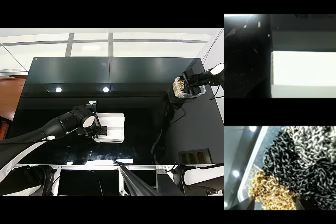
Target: Fold the box and place the chain.
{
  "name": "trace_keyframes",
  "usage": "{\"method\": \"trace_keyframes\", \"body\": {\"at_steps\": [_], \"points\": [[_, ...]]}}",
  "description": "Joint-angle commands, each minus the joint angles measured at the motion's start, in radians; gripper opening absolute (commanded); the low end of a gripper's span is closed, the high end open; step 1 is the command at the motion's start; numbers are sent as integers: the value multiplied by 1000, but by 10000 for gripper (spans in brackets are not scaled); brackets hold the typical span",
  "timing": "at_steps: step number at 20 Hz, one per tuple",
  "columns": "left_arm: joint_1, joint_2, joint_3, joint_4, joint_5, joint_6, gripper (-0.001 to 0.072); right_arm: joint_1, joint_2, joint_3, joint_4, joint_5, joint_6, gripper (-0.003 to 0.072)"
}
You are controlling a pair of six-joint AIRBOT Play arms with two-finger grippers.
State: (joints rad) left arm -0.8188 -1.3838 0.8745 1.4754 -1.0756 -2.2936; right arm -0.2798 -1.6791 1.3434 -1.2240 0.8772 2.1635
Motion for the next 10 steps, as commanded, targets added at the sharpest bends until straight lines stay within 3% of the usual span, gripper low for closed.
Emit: {"method": "trace_keyframes", "body": {"at_steps": [1,3,4,5,10], "points": [[0,0,0,0,1,0,31,3,-10,0,0,-6,-30,527],[0,0,0,0,1,0,31,3,-11,0,2,-6,-72,232],[0,0,0,0,0,0,31,3,-11,0,3,-5,-90,151],[0,0,0,0,-1,0,31,3,-10,1,14,-4,-128,18],[0,0,0,0,0,0,30,-10,5,67,16,110,-269,19]]}}
